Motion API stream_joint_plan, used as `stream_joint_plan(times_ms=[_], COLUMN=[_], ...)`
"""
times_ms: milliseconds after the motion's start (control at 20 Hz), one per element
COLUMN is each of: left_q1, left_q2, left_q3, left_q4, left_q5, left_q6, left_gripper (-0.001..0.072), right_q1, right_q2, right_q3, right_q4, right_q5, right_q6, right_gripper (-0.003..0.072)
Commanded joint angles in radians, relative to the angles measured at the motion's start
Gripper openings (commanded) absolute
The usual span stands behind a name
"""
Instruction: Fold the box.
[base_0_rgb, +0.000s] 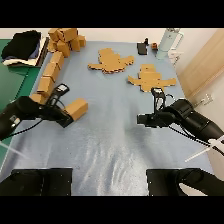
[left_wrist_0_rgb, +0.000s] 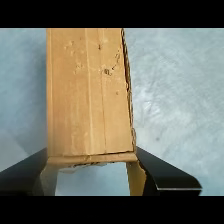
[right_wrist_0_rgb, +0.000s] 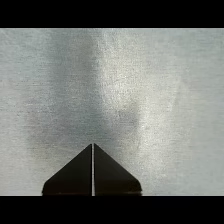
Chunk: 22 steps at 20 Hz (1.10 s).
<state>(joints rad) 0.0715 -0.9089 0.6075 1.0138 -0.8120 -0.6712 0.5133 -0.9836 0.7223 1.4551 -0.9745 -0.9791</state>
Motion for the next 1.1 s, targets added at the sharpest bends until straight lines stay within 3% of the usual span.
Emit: stream_joint_plan(times_ms=[0,300,550,850,1050], left_q1=[0.117,0.273,0.435,0.441,0.441], left_q2=[0.174,0.484,0.679,0.572,0.445], left_q3=[-0.061,-0.252,-0.266,-0.272,-0.272], left_q4=[0.024,0.115,0.322,0.384,0.335], left_q5=[-0.090,-0.249,-0.288,-0.272,-0.146], left_q6=[-0.067,-0.193,-0.340,-0.294,-0.294], left_gripper=[0.0250,0.0249,0.0249,0.0249,0.0249], right_q1=[0.000,0.000,0.000,0.002,0.002], right_q2=[0.000,0.000,0.000,0.000,0.000], right_q3=[0.001,0.001,0.001,0.001,0.001], right_q4=[0.000,0.000,0.000,0.000,0.000], right_q5=[0.000,0.000,0.000,-0.003,-0.003], right_q6=[0.000,0.000,0.000,0.000,0.000], right_gripper=[0.0019,0.0019,0.0019,0.0019,0.0019])
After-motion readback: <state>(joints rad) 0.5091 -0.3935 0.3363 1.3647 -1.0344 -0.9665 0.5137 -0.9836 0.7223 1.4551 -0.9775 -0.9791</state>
